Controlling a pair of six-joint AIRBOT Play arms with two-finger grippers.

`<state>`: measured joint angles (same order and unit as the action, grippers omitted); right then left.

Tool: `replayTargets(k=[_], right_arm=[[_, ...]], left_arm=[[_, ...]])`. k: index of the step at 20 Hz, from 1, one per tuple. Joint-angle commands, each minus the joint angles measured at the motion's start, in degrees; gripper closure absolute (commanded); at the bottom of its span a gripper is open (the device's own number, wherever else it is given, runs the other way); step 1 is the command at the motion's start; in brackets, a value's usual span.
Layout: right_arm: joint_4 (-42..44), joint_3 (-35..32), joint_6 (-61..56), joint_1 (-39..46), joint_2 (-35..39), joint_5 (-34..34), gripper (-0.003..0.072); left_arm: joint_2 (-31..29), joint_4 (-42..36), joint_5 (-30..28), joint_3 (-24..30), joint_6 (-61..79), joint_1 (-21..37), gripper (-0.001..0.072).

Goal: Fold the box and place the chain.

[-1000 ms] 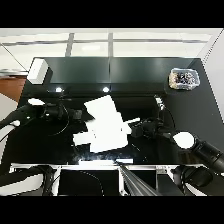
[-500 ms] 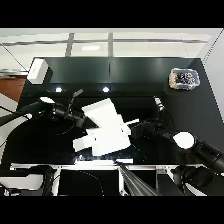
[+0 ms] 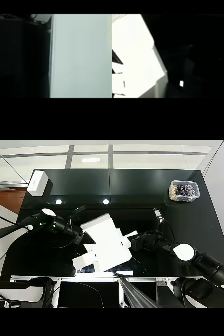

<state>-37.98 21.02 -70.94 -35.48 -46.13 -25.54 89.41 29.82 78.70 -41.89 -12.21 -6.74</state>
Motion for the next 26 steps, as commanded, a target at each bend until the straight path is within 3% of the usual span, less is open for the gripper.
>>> replayTargets(k=[1, 2, 5, 8, 11, 13, 16, 22, 26], right_arm=[[-1.66, 0.22, 0.02, 0.76, 0.04, -2.67, 0.0036], [-4.42, 1.07, 0.02, 2.23, 0.04, -5.86, -0.002], [-17.11, 7.13, 0.04, 10.47, 0.04, -19.96, -0.0019], [-31.98, 15.04, 0.26, 19.28, 0.04, -30.71, -0.0019], [-47.89, 18.62, 0.72, 23.65, 0.02, -31.34, -0.0018], [-54.31, 18.62, 0.81, 24.3, 0.02, -28.81, -0.0018], [-49.11, 18.58, 1.46, 24.26, -0.09, -24.74, -0.0019], [-24.04, 14.88, 32.13, 24.22, -0.57, -27.15, -0.0027], [-17.99, 9.97, 39.34, 21.11, -0.57, -28.41, -0.0027]], left_arm=[[0.02, 1.31, 2.19, -1.53, 0.24, 0.0, 0.0685], [0.0, 1.33, 3.3, -2.43, 0.2, 0.0, 0.0685], [-1.62, 2.89, 3.74, -5.07, -0.02, -0.96, 0.0688], [-7.85, 8.74, -2.36, -7.02, 0.04, -5.05, 0.0688], [-16.7, 14.75, -14.51, -6.69, 4.96, -11.78, 0.0687], [-18.99, 21.2, -21.2, -6.54, 9.84, -16.06, 0.0684], [-17.57, 24.48, -22.88, -6.45, 10.49, -19.93, 0.0684], [-11.43, 20.26, -22.51, -6.43, 10.29, -21.18, 0.0684], [-9.35, 20.48, -21.27, -6.43, 8.31, -21.18, 0.0684]])
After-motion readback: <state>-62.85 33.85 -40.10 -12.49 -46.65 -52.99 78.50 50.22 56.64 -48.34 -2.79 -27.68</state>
